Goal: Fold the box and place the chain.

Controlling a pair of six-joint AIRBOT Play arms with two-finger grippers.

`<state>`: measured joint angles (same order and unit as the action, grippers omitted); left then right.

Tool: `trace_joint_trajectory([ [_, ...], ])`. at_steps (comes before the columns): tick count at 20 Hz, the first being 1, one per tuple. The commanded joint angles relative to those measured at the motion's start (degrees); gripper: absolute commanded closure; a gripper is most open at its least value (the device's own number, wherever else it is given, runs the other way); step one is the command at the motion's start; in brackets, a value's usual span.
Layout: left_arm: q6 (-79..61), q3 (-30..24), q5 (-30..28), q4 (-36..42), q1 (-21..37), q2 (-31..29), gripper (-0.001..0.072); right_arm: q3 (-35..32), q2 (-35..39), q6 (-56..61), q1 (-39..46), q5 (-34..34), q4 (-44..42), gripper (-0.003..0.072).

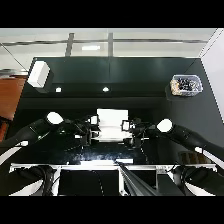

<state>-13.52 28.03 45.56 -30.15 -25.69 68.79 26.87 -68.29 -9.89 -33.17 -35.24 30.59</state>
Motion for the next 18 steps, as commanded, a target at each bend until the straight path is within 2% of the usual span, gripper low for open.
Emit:
trace_joint_trajectory([
  [1, 0.02, 0.04, -0.13, -0.04, 0.11, -0.02, 0.0678, 0.02, -0.02, 0.02, -0.07, -0.07, 0.0, 0.0376],
  [5, 2.84, 0.04, 0.02, -3.72, 0.61, -2.36, 0.0679, 0.02, -0.02, 0.02, -0.07, -0.04, 0.0, 0.0376],
  [8, 11.87, 0.04, 0.28, -9.27, 4.26, -5.6, 0.068, 0.02, -0.02, 0.02, -0.07, -0.07, 0.0, 0.0376],
  [11, 14.38, 0.04, 4.87, -9.22, 10.49, -9.33, 0.068, 0.02, -0.02, 0.02, -0.07, -0.07, 0.0, 0.0376],
  [14, 27.12, 0.04, 8.02, -9.29, 18.62, -12.15, 0.0677, 0.02, -0.02, 0.02, -0.07, -0.07, 0.0, 0.0376],
  [16, 34.01, 0.04, 13.11, -9.27, 24.5, -12.66, 0.0677, 0.02, -0.02, 0.02, -0.07, -0.07, 0.0, 0.0376],
  [18, 41.92, -0.17, 12.9, -9.29, 30.05, -12.63, 0.0679, 0.02, -0.02, 0.02, -0.07, -0.07, 0.0, 0.0376],
])
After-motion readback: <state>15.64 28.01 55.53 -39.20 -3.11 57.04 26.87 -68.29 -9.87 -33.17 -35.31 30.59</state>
